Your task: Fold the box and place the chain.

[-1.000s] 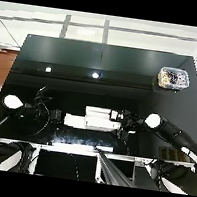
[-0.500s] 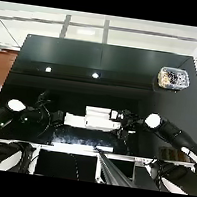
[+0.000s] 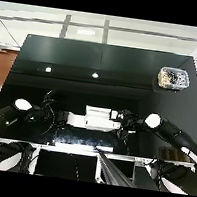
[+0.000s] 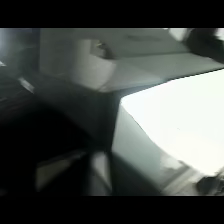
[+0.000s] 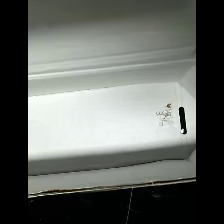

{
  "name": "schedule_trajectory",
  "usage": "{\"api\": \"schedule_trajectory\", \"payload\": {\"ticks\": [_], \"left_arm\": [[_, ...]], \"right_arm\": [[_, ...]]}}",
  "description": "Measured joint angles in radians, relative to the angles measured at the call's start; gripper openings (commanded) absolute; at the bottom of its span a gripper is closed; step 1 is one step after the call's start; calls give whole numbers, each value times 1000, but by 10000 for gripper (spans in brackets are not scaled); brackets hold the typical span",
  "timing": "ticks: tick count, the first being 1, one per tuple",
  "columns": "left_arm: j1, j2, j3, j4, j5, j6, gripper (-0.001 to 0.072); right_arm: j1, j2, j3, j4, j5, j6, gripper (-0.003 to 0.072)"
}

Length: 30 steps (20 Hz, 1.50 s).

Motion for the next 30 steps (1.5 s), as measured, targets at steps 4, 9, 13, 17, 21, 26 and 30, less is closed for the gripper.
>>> {"api": "schedule_trajectory", "payload": {"ticks": [4,9,13,17,21,26,30], "left_arm": [[-8,-2,11,-9,-14,34,715],[-10,-4,76,27,-57,55,714],[-43,-4,150,3,-116,55,711],[-135,-4,191,-5,-122,50,690],[-200,-4,204,-6,-110,33,690],[-267,-4,207,46,-46,-19,690],[-322,-4,211,67,39,-56,690]], "right_arm": [[0,0,0,0,0,0,306],[0,0,0,0,-1,0,306],[0,0,0,0,-2,0,306],[0,0,0,0,-3,0,306],[0,0,0,0,-3,0,306],[0,0,0,0,-4,0,306],[0,0,0,0,-4,0,306]]}}
